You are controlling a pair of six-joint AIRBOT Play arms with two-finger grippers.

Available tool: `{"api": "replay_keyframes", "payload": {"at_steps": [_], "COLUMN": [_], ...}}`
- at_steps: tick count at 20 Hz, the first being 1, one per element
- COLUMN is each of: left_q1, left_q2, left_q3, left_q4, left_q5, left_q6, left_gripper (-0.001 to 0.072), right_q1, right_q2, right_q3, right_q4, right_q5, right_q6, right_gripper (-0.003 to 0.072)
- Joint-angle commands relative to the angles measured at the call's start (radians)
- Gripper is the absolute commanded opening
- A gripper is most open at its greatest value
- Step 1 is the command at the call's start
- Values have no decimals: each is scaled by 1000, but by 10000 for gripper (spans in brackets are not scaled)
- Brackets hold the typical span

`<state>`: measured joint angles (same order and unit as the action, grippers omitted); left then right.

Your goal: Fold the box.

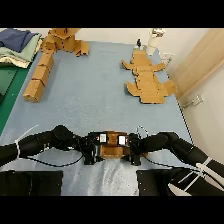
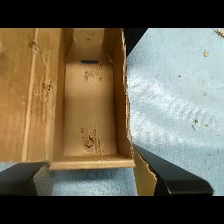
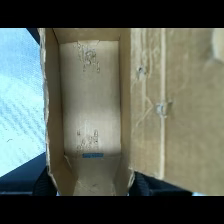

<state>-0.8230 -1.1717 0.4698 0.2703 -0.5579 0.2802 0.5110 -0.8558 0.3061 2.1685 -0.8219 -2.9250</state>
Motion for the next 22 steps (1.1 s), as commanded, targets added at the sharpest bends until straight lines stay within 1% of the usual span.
{"api": "replay_keyframes", "payload": {"at_steps": [1,2,3,16,17,19,21,22], "left_q1": [0,0,0,0,0,0,0,0], "left_q2": [-2,-1,-1,0,0,0,0,0], "left_q3": [2,2,2,2,2,2,2,2], "left_q4": [3,3,3,2,2,2,2,2], "left_q5": [-10,-17,-26,-26,-26,-26,-26,-26], "left_q6": [0,0,0,0,0,0,0,0], "left_gripper": [691,587,458,459,459,459,459,459], "right_q1": [0,0,0,0,0,0,0,0], "right_q2": [-1,-1,-1,-1,-1,-1,-1,-1], "right_q3": [0,0,0,0,0,0,0,0], "right_q4": [0,0,0,-8,-103,-235,-293,-298], "right_q5": [0,0,0,-3,-23,-29,-29,-29], "right_q6": [0,0,0,-2,-11,-11,-11,-11], "right_gripper": [500,499,500,500,500,500,500,500]}}
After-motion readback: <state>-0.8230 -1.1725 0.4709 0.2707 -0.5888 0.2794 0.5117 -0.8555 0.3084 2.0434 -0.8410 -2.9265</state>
